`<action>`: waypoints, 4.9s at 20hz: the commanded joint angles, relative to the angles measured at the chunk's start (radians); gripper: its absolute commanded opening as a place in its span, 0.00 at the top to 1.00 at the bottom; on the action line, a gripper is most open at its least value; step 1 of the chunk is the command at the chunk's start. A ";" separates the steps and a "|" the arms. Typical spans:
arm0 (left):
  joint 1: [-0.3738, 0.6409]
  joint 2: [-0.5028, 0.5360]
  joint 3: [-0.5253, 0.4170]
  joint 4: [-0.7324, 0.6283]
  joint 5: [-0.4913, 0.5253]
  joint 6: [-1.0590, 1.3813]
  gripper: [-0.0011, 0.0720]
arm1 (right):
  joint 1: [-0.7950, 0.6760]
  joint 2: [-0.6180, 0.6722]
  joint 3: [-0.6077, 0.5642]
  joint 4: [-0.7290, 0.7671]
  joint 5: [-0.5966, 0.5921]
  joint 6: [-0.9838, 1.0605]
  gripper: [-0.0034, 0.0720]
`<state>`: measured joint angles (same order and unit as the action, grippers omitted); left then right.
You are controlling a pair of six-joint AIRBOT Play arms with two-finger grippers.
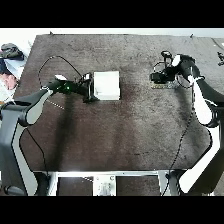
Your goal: Fold the box and place the chain.
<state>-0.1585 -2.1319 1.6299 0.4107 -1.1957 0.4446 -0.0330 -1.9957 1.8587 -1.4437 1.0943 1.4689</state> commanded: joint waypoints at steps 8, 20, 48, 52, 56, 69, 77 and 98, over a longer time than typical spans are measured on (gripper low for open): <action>0.000 0.000 0.001 0.000 0.000 0.000 0.25 | 0.003 0.077 0.001 0.005 0.014 0.001 0.95; 0.000 0.000 0.001 0.000 0.000 0.000 0.25 | 0.101 0.551 0.001 0.101 0.090 -0.151 0.95; 0.000 0.000 0.001 0.000 0.000 0.000 0.25 | 0.498 0.402 0.000 0.174 -0.106 -0.137 0.95; 0.000 0.000 0.001 0.000 0.000 0.000 0.25 | 0.503 0.311 -0.003 0.193 -0.071 -0.137 0.95; 0.000 0.000 0.001 0.000 0.000 0.001 0.25 | 0.502 0.273 -0.045 0.200 -0.025 -0.137 0.62; 0.000 0.000 0.001 0.000 0.003 0.000 0.25 | 0.139 0.478 -0.718 0.164 -0.546 0.180 0.37; 0.000 0.000 0.001 0.000 0.003 0.001 0.25 | 0.082 0.324 -0.726 0.369 -0.791 0.185 0.37; 0.000 0.000 0.001 0.000 0.003 0.001 0.25 | 0.338 0.681 -0.623 0.461 -0.700 -0.011 0.94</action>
<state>-0.1585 -2.1319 1.6299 0.4107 -1.1931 0.4450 0.2420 -1.4071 1.2343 -0.9833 0.4122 1.4918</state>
